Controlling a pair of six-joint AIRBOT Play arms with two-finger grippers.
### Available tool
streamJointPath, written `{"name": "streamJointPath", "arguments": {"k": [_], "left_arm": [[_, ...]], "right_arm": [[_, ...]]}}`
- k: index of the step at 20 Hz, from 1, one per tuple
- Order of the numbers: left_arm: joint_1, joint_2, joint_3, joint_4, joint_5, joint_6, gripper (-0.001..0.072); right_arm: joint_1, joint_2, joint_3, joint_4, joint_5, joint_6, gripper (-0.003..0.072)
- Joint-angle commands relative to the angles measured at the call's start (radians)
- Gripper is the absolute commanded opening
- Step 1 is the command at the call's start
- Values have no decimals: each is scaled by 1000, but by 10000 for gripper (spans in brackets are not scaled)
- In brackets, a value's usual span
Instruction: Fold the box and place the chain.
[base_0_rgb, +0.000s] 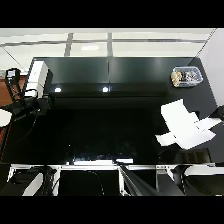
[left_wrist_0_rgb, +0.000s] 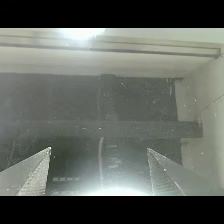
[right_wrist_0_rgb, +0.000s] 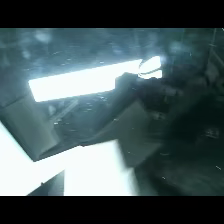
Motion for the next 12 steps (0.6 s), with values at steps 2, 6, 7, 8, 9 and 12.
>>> {"name": "streamJointPath", "arguments": {"k": [2, 6, 7, 8, 9, 12], "left_arm": [[0, -1, 0, 0, -1, 0, 704], [0, -1, 0, 0, 8, 1, 704], [0, 0, 0, 0, 8, 0, 703], [0, -1, 0, 0, 6, 0, 701], [0, -1, 0, 0, 5, 0, 701], [-2, -3, 0, -52, 2, 1, 701]], "right_arm": [[9, 12, -9, 3, 46, -44, 7], [9, 133, -43, 117, 35, -45, 13], [10, 182, -83, 186, 13, -43, 13], [14, 243, -145, 275, -23, -42, 13], [27, 313, -219, 344, -68, -42, 13], [124, 529, -454, 527, -240, -45, 13]]}}
